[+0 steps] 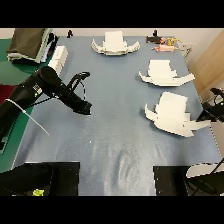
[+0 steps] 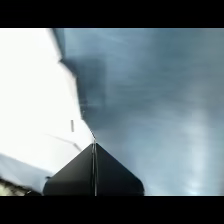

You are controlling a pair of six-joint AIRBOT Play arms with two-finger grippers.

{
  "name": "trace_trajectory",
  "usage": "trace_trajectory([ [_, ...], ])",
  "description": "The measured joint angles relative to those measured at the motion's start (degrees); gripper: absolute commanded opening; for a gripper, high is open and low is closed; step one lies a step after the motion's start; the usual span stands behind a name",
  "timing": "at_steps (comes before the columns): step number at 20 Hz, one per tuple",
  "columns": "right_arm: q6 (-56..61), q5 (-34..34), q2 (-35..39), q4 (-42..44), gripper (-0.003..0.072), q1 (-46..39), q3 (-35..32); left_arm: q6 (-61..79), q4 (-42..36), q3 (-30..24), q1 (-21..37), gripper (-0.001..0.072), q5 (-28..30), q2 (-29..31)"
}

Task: Fold the box.

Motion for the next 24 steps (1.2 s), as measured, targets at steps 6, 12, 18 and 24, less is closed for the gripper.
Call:
trace_trajectory([
  [6, 2.1, 0.8, 5.7, 11.8, 0.0003, 10.1, -5.6, 0.0, 0.0, 0.0, 0.0, 0.0013, -0.4, 0.0],
  [12, 10.9, 9.4, 14.5, 14.5, 0.0003, 27.6, -17.2, 0.0, -1.4, 0.0, 0.0, 0.0012, -1.9, 0.0],
  [18, 18.8, 19.2, 18.3, 14.0, 0.0355, 44.0, -24.9, 0.0, -2.2, 0.0, 0.0, 0.0012, -3.3, 0.0],
  [24, 27.1, 21.1, 21.1, 7.5, 0.0355, 46.1, -26.2, -0.4, -2.4, 0.0, 0.0, 0.0013, -3.9, 0.0],
])
